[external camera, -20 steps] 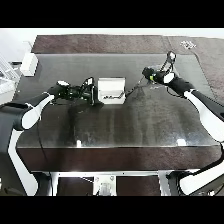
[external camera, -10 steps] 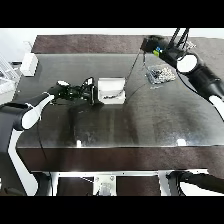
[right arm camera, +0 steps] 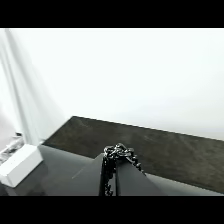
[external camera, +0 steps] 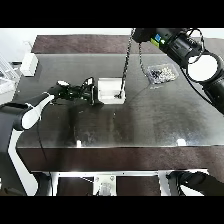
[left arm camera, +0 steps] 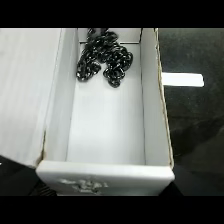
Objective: Fold the box and place the chain.
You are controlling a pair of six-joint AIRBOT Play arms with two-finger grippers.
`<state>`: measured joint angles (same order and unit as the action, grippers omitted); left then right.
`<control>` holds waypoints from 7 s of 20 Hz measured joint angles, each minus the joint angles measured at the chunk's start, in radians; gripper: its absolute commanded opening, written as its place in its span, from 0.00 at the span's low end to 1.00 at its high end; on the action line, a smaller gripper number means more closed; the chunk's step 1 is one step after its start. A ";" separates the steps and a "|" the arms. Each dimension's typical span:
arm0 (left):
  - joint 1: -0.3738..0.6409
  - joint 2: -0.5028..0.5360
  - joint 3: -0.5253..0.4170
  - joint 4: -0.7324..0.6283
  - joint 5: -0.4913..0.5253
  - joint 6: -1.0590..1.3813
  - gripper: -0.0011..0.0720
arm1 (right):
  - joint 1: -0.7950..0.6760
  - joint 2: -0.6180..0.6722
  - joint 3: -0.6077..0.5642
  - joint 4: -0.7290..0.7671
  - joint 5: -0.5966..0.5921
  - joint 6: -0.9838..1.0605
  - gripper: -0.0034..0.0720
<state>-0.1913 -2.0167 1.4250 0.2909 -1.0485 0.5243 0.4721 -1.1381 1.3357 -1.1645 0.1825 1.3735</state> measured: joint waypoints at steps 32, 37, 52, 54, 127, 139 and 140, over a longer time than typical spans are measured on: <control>0.000 0.000 0.000 0.000 0.000 0.000 0.55 | 0.097 -0.232 -0.263 0.004 -0.034 0.199 0.06; 0.000 0.000 0.000 0.000 0.000 0.000 0.55 | 0.087 -0.108 -0.203 0.002 -0.038 0.145 0.06; 0.000 0.000 0.000 0.000 0.000 0.000 0.55 | 0.068 -0.164 -0.307 0.003 -0.033 0.153 0.06; 0.000 0.000 0.000 0.000 0.000 0.000 0.55 | 0.068 -0.212 -0.312 0.004 -0.033 0.160 0.06; 0.000 0.000 0.000 0.000 0.000 0.000 0.55 | -0.168 -0.095 -0.036 0.033 -0.025 0.046 0.06; 0.000 0.000 0.000 0.000 0.000 0.000 0.55 | 0.008 -0.049 -0.209 -0.021 0.023 0.129 0.06; 0.000 0.000 0.000 0.000 0.000 0.000 0.55 | 0.008 -0.064 -0.235 -0.021 0.023 0.145 0.06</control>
<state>-0.1913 -2.0167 1.4250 0.2913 -1.0485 0.5243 0.4805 -1.2018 1.1011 -1.1858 0.2050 1.5188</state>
